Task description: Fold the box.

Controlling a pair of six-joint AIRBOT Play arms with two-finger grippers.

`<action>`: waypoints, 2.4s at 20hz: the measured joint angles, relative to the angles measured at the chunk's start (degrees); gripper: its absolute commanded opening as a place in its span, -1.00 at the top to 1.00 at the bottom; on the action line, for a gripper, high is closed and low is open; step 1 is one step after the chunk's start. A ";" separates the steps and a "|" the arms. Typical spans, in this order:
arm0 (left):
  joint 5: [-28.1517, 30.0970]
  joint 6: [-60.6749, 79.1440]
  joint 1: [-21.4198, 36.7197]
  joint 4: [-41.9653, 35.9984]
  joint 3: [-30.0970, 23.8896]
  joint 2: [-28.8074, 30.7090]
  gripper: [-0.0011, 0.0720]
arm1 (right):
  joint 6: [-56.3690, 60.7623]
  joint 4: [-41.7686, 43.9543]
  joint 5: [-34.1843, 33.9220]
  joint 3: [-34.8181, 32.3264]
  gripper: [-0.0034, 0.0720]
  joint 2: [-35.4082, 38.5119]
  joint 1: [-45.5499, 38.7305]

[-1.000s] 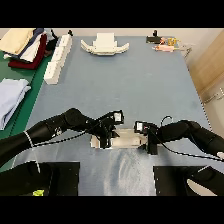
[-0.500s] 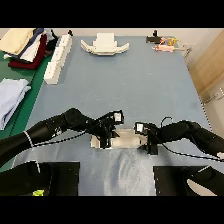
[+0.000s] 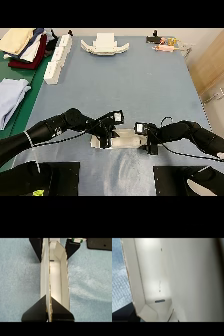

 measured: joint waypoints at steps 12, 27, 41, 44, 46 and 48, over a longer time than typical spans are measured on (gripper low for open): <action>0.66 -0.02 0.00 -0.46 0.00 0.00 0.50 | 0.00 -0.04 0.00 0.00 -0.43 0.00 0.00; -14.49 -48.33 -0.07 24.37 0.07 14.97 0.93 | 0.02 -0.33 0.00 0.00 -0.43 0.00 0.00; -6.08 -72.76 5.66 -2.05 9.09 -2.89 0.93 | 0.04 -0.44 -0.02 0.00 -0.43 0.00 0.00; -5.49 -75.28 7.28 -3.32 9.86 -8.04 0.93 | 0.04 -0.44 -0.02 0.00 -0.43 0.00 0.00; -6.03 -76.30 7.78 -3.61 10.08 -10.97 0.93 | 0.04 -0.44 -0.02 0.00 -0.43 0.00 0.00; -6.75 -76.78 8.00 -3.67 10.19 -13.20 0.93 | 0.07 -0.44 -0.02 -0.02 -0.43 -0.02 0.00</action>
